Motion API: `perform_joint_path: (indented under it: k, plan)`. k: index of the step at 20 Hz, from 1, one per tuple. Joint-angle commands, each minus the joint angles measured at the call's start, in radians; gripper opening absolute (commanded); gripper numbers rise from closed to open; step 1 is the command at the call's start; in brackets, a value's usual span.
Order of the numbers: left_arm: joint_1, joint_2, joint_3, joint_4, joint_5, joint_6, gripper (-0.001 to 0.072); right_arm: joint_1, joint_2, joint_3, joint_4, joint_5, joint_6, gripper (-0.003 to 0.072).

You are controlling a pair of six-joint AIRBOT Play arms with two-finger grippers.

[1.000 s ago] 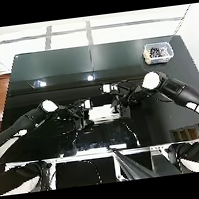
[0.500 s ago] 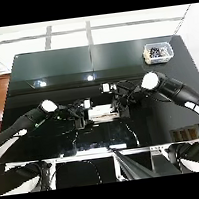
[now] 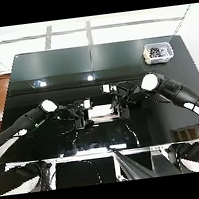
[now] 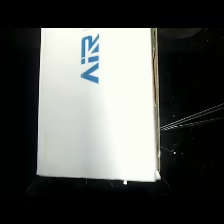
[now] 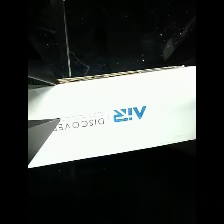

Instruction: Fold the box and place the chain.

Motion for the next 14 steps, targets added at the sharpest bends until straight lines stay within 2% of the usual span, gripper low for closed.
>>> perform_joint_path:
  k: [1, 5, 8, 12, 13, 14]
  plan:
    - [-0.001, 0.000, 0.000, 0.001, 0.000, -0.001, 0.0462, 0.000, 0.000, -0.026, -0.004, -0.001, 0.005, 0.0264]
    - [-0.001, 0.000, 0.000, 0.001, 0.000, -0.001, 0.0462, -0.005, 0.017, -0.027, -0.005, 0.034, 0.066, 0.0263]
    - [-0.001, 0.000, 0.000, 0.001, 0.000, -0.001, 0.0462, -0.023, 0.090, -0.027, -0.004, 0.057, 0.153, 0.0263]
    - [-0.001, 0.000, 0.000, 0.001, 0.000, -0.001, 0.0462, -0.024, 0.162, -0.027, -0.005, 0.059, 0.164, 0.0265]
    - [-0.001, 0.000, 0.000, 0.001, 0.000, -0.001, 0.0462, -0.023, 0.162, -0.027, -0.005, 0.055, 0.164, 0.0390]
    - [-0.001, 0.000, 0.000, 0.001, 0.000, -0.001, 0.0462, -0.017, 0.161, -0.029, -0.010, 0.034, 0.164, 0.0550]
